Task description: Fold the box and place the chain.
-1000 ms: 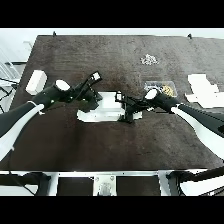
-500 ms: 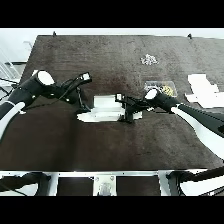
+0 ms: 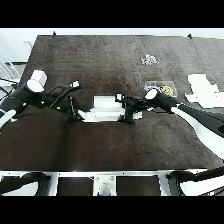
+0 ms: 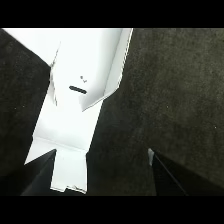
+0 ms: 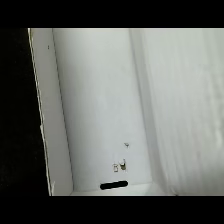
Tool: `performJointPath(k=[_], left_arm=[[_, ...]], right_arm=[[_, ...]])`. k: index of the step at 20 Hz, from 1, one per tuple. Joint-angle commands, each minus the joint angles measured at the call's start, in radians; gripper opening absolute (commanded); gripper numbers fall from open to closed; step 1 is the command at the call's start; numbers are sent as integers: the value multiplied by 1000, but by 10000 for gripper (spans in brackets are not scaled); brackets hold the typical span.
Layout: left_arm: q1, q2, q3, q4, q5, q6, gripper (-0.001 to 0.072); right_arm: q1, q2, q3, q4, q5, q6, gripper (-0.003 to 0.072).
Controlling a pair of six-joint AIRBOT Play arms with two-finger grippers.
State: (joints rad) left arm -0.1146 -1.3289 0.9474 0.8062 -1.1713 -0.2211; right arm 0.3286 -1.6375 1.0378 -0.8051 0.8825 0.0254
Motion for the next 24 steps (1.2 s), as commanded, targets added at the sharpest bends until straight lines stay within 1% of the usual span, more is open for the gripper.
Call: performJointPath(k=[1,2,4,6,9,12,15,18,21,24], left_arm=[[55,24,-113,-137,74,166,647],[58,24,-137,-175,108,225,647],[57,24,-141,-212,143,303,647],[57,24,-141,-219,168,335,647],[57,24,-141,-239,167,338,647],[57,19,-141,-231,170,460,647],[57,11,-141,-216,225,466,647],[57,11,-141,-244,201,465,646],[18,11,-141,-246,215,456,646],[-21,11,-141,-233,266,434,646]], right_arm=[[0,-1,0,0,1,0,575],[1,-1,0,0,0,0,575],[1,-1,0,0,0,0,574],[0,-1,0,0,0,0,574],[1,-1,0,0,0,0,575],[1,-1,0,0,0,0,575],[1,-1,0,0,0,0,575],[1,-1,0,0,0,0,575],[1,-1,0,0,0,0,575],[1,-1,0,0,1,0,575]])
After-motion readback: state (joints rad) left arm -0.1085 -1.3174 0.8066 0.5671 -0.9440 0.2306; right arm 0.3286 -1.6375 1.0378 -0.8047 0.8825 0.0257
